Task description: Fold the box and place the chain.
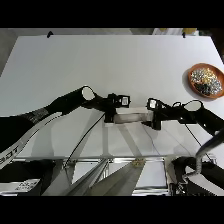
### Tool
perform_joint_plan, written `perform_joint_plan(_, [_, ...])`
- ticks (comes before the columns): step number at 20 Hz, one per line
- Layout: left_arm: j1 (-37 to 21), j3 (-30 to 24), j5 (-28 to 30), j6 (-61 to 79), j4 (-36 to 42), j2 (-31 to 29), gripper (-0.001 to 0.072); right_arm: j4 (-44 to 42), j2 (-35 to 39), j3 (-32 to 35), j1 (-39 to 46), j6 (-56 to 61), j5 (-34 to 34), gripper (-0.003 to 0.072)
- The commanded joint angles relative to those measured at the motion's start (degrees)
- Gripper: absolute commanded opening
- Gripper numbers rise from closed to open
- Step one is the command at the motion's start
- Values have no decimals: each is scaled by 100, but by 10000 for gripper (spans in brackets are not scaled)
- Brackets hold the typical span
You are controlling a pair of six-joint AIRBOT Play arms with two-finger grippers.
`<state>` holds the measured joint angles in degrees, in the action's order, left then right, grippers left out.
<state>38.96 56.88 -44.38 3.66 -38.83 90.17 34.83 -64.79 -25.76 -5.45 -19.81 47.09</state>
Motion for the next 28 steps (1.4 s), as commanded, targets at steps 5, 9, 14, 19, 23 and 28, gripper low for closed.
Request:
perform_joint_plan(5, [7, 2, -2, 107, 234, 153, 5, 271, 2, 0, -92, -9, 7, 691])
perform_joint_plan(9, [4, 2, 2, 105, 188, 153, 16, 293, 2, 0, -92, 35, 7, 691])
perform_joint_plan(14, [7, 2, -13, 103, 195, 151, 16, 299, -9, 0, -92, 24, 4, 648])
perform_joint_plan(19, [7, 2, -22, 105, 195, 153, 11, 448, -11, 0, -92, -26, 2, 648])
perform_joint_plan(23, [9, 2, -81, 245, 192, 151, 7, 374, -208, 0, -92, -127, 153, 648])
perform_joint_plan(28, [9, 4, -308, 551, 190, 153, 6, 376, -284, 0, -92, -175, 188, 648])
